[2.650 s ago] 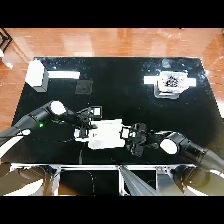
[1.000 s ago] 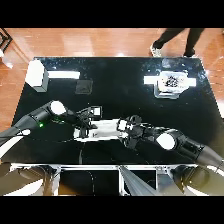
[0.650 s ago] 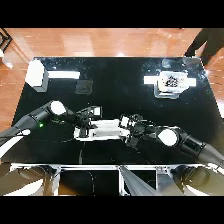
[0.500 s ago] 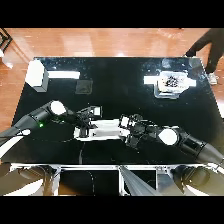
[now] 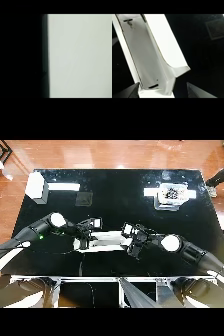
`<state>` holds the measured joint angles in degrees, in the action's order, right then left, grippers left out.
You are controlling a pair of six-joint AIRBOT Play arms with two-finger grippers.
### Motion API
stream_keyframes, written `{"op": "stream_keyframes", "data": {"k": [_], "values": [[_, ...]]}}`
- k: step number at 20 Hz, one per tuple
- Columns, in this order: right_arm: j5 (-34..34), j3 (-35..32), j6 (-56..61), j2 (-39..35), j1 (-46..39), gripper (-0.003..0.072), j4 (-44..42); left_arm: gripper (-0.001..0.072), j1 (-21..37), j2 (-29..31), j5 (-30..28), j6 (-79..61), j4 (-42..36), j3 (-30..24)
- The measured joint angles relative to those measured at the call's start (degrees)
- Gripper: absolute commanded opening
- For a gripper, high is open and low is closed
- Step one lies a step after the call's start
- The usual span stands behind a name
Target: Fold the box and place the chain.
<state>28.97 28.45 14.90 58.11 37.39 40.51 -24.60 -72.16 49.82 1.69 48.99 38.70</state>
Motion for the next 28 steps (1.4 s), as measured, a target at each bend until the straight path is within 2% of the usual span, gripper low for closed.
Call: {"op": "stream_keyframes", "data": {"k": [4, 13, 28], "values": [[1.92, 2.80, -3.72, 4.35, -0.28, 0.0701, -2.34, 0.0021, 0.00, 0.00, -0.35, 0.00, 0.00, 0.00], [12.63, 6.32, -7.10, 9.57, -0.83, 0.0701, -2.89, 0.0020, 0.00, 0.02, -0.20, -0.17, 0.02, 0.02], [10.75, 6.49, -10.56, 14.08, -0.17, 0.0700, -2.82, 0.0021, -0.02, 0.00, -0.28, 0.04, 0.02, 0.00]]}}
